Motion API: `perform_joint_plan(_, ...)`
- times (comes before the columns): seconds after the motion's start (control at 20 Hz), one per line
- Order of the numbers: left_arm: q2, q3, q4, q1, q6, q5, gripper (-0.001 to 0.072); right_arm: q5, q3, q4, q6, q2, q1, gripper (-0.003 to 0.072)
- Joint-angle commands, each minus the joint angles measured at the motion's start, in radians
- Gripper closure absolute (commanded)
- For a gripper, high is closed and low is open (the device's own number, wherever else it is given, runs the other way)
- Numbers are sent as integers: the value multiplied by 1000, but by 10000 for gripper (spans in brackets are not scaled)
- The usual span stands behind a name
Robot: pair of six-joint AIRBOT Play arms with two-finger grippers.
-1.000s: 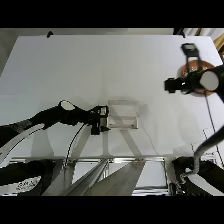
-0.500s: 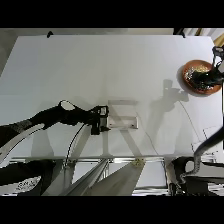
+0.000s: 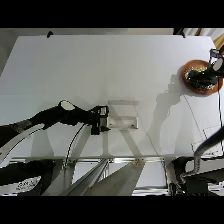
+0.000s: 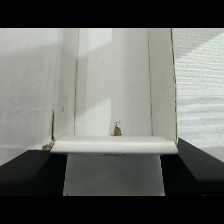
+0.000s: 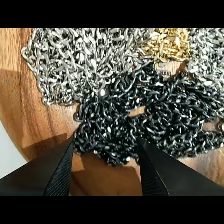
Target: Fold the box and place the chain.
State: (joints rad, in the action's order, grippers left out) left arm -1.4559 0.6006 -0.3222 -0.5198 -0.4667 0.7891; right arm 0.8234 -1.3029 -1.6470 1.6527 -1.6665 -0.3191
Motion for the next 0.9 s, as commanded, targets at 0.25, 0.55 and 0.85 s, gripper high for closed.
perform_joint_plan(0.25,1,0,0,1,0,0,570,-6,-5,6,3,-19,-1,442)
perform_joint_plan(0.55,1,0,0,1,0,0,570,-2,-5,28,-2,-34,-1,610)
perform_joint_plan(0.85,1,0,0,1,0,0,570,6,-5,28,-2,-34,-1,521)
